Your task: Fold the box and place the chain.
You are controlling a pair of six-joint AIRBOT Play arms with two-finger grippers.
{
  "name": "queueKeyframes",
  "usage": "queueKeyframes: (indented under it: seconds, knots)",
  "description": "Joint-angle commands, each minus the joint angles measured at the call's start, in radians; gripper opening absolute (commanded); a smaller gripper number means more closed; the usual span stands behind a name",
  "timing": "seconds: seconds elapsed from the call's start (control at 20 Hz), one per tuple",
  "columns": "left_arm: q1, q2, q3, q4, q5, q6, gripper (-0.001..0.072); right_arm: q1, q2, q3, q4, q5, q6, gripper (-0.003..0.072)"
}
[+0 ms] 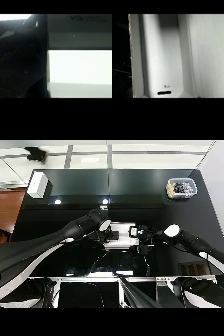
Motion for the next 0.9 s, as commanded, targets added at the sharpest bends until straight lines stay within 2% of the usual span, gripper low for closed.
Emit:
queueKeyframes:
  seconds: [0.0, 0.05, 0.1, 0.15, 0.2, 0.3, 0.35, 0.4, 0.45, 0.5, 0.7, 0.75, 0.8, 0.85]
  knots:
    - [-0.001, -0.001, 0.001, -0.011, 0.008, -0.009, 0.0072, 0.001, 0.000, 0.000, 0.000, 0.002, 0.000, 0.0182]
    - [-0.001, -0.001, 0.001, -0.012, 0.008, -0.009, 0.0147, 0.001, 0.000, 0.000, 0.000, 0.002, 0.000, 0.0183]
    - [-0.001, -0.001, 0.002, -0.012, 0.006, -0.009, 0.0284, 0.001, 0.000, 0.000, 0.000, 0.002, 0.000, 0.0182]
    - [-0.001, 0.000, 0.002, -0.008, 0.002, -0.008, 0.0481, 0.001, 0.000, 0.000, 0.000, 0.002, 0.000, 0.0183]
    - [-0.001, 0.000, 0.002, -0.003, -0.003, -0.008, 0.0524, 0.001, 0.000, 0.000, 0.000, 0.002, 0.000, 0.0182]
    - [0.000, 0.000, 0.002, 0.006, -0.008, -0.009, 0.0523, 0.001, 0.000, 0.000, 0.000, 0.002, 0.000, 0.0182]
    - [0.000, 0.000, 0.002, 0.008, -0.008, -0.011, 0.0503, 0.001, 0.000, 0.000, 0.000, 0.002, 0.000, 0.0183]
    - [0.001, -0.001, 0.002, 0.008, -0.008, -0.013, 0.0402, 0.001, 0.000, 0.000, 0.000, 0.002, 0.000, 0.0182]
    - [0.001, -0.001, 0.002, 0.008, -0.008, -0.013, 0.0175, 0.001, 0.000, 0.000, 0.000, 0.002, 0.000, 0.0183]
    - [0.001, -0.001, 0.002, 0.007, -0.005, -0.013, 0.0034, 0.001, 0.000, 0.000, 0.000, 0.002, 0.000, 0.0183]
    - [0.001, -0.001, 0.002, 0.007, -0.006, -0.012, 0.0029, 0.001, 0.000, 0.000, 0.000, 0.002, 0.001, 0.0184]
    - [0.001, -0.001, 0.002, 0.007, -0.006, -0.012, 0.0029, 0.000, 0.000, 0.000, 0.000, -0.002, 0.007, 0.0336]
    - [0.001, -0.001, 0.002, 0.006, -0.002, -0.012, 0.0029, 0.000, 0.001, 0.000, 0.000, -0.011, 0.009, 0.0663]
    - [0.001, -0.001, 0.002, 0.006, 0.003, -0.012, 0.0029, 0.000, 0.007, 0.000, -0.002, -0.015, 0.019, 0.0720]
